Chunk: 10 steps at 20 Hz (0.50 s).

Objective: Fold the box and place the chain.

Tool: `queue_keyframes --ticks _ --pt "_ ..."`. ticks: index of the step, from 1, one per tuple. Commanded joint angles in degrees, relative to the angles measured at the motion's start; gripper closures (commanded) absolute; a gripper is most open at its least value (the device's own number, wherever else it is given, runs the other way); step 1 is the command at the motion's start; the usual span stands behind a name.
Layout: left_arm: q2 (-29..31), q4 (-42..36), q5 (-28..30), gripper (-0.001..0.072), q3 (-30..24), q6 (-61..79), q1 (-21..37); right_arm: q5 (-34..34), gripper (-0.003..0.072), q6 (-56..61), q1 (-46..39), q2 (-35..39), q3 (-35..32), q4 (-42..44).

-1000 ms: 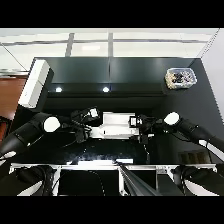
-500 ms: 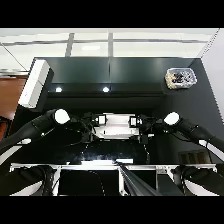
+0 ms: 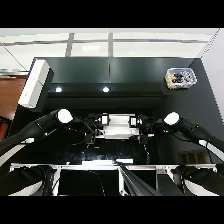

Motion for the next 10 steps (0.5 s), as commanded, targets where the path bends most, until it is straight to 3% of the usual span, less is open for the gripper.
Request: queue_keyframes --ticks 1,6,10 --pt "-0.1 -3.5 -0.2 0.0492 0.0 -3.7 -0.1 0.0 0.0494 0.0 0.1 0.0 0.0 0.0" --pt "-0.9 -10.4 -0.1 0.0492 -0.1 -4.9 -0.2 0.0 0.0494 0.0 0.1 0.0 0.0 0.0" --pt "-2.4 -10.8 -0.1 0.0492 -0.1 -4.9 -0.2 0.0 0.0494 0.0 0.1 0.0 0.0 0.0"
